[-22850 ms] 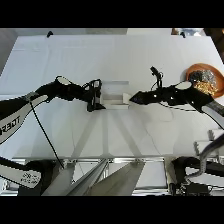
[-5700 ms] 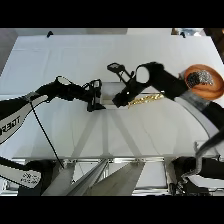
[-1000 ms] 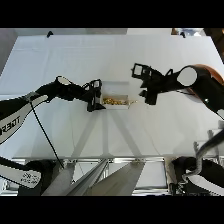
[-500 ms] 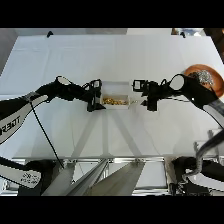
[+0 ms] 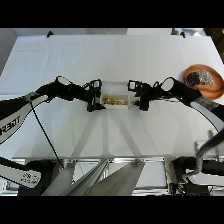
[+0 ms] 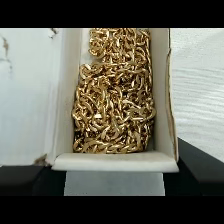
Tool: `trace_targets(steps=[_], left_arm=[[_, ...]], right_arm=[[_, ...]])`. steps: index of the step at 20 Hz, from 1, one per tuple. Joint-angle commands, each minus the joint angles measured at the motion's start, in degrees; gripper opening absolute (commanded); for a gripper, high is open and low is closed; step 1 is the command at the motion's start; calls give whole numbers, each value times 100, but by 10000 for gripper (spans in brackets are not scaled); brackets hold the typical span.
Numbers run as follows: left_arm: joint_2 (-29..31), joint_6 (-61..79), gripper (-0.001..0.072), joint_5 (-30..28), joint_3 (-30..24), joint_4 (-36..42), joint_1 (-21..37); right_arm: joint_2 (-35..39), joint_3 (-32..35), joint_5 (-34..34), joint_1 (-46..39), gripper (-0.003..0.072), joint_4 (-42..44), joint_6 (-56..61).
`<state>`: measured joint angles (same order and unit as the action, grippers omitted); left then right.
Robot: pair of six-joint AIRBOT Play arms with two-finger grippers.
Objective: Fold the box and place the chain.
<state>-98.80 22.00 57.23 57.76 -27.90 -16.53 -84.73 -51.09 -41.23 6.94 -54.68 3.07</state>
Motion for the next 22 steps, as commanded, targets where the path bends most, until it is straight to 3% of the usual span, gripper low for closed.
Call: trace_targets(steps=[1, 4, 5, 8, 17, 22], left_arm=[[4, 2, 145, 0, 2, 0, 0], [4, 2, 145, 0, 2, 0, 0], [4, 2, 145, 0, 2, 0, 0], [4, 2, 145, 0, 2, 0, 0], [7, 2, 145, 2, 2, 0, 0], [4, 2, 145, 0, 2, 0, -4]], right_arm=[[-146, 2, 221, 146, 399, 92, 11], [-348, 2, 129, 155, 398, 22, 310], [-398, 2, 129, 155, 361, 26, 308], [-374, 2, 160, 155, 26, 9, 306], [793, 0, 157, 149, 9, -562, 315], [1384, 0, -511, 151, 7, -415, 313]])
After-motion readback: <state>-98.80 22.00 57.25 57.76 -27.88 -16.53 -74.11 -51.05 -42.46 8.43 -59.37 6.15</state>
